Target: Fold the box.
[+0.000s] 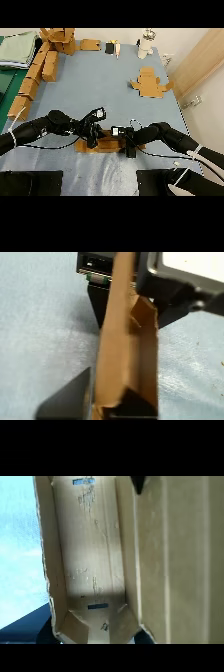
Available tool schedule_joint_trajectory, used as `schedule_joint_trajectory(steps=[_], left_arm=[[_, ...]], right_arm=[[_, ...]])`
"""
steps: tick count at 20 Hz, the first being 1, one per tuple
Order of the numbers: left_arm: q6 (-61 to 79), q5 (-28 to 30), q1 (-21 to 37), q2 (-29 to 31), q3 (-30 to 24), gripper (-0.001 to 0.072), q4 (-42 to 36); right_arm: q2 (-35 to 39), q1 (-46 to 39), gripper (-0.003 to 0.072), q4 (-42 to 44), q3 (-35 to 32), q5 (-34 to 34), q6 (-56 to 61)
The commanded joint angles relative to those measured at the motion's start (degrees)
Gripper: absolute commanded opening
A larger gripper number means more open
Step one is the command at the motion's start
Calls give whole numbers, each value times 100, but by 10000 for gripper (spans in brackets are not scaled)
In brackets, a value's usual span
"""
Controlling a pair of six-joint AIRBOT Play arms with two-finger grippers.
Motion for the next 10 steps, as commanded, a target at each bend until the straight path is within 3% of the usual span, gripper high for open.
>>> schedule_joint_trajectory(steps=[1,4,9,10], left_arm=[[-396,188,9,0,0,440,7],[-1279,50,162,87,0,439,741],[-3936,-1655,719,654,0,437,2852],[-4245,-1921,734,774,0,406,3141]], right_arm=[[-4,7,527,0,-2,9,2],[-4,7,527,-2,-2,4,2],[-4,7,527,-2,-2,7,2],[-4,7,527,-2,-2,7,2]])
